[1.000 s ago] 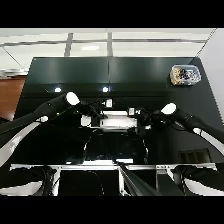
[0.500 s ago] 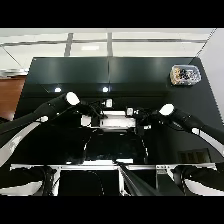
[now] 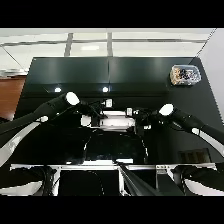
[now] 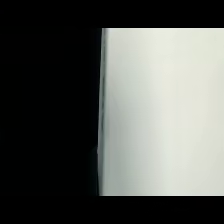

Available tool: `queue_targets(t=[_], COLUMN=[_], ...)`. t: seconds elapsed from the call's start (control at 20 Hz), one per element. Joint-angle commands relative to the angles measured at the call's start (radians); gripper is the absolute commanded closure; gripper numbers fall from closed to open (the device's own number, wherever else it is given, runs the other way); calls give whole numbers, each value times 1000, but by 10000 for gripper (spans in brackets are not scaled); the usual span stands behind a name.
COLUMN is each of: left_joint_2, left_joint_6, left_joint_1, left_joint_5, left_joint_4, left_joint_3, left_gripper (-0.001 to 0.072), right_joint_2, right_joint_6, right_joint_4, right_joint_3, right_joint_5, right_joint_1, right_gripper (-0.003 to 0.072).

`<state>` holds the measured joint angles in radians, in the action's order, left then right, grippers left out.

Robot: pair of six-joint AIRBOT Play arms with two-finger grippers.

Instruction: Fold the box and place the chain.

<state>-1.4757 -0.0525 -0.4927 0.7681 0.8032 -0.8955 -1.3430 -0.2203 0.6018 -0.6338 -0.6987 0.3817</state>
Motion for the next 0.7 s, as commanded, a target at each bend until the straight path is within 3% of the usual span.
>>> queue_targets(t=[0.0,0.05,0.1,0.15,0.2,0.45,0.55,0.6,0.65], left_joint_2=[0,6,18,35,64,246,288,293,291], left_joint_6=[0,0,2,28,67,348,451,503,539], left_joint_1=[0,0,0,2,5,45,73,84,89], left_joint_5=[2,3,3,5,15,170,261,317,371], left_joint_4=[1,1,1,10,43,317,340,313,257], left_joint_3=[-3,-5,-8,-13,-17,-17,-17,-17,-17], left_gripper=[674,494,222,40,3,3,10,46,167], right_joint_2=[-1,-1,-1,-1,-1,-1,-1,-1,-1], right_joint_6=[0,0,0,0,0,-16,-16,-16,-16], right_joint_4=[2,2,2,2,2,17,17,17,17], right_joint_3=[0,0,0,0,0,0,0,0,0], right_joint_5=[0,0,0,0,0,-28,-27,-27,-27], right_joint_1=[0,0,0,1,1,1,1,1,1], right_gripper=[208,208,208,208,208,208,208,209,209])
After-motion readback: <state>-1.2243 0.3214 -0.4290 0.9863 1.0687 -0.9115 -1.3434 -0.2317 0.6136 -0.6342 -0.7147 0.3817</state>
